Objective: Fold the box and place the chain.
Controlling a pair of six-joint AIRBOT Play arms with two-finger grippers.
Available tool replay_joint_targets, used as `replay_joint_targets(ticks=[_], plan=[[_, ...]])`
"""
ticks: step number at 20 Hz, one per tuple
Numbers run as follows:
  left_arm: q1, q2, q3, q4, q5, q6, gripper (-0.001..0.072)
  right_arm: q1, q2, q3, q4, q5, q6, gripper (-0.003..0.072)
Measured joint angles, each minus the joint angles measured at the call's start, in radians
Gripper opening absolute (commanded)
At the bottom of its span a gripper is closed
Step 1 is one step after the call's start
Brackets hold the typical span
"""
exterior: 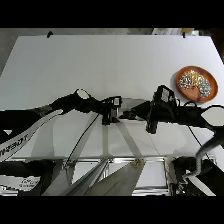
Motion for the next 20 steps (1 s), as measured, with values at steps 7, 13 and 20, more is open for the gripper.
replay_joint_targets(ticks=[7,13,20], plan=[[0.0,0.0,0.0,0.0,0.0,0.0,0.027,0.075,-0.113,0.0,-0.087,-0.171,0.026,0.0062],[0.0,0.0,0.0,0.0,0.0,0.0,0.027,0.05,-0.152,0.007,-0.234,-0.167,0.095,0.0305],[0.0,0.0,0.0,0.0,0.0,-0.001,0.027,-0.21,-0.039,0.014,-0.375,-0.01,0.107,0.0285]])
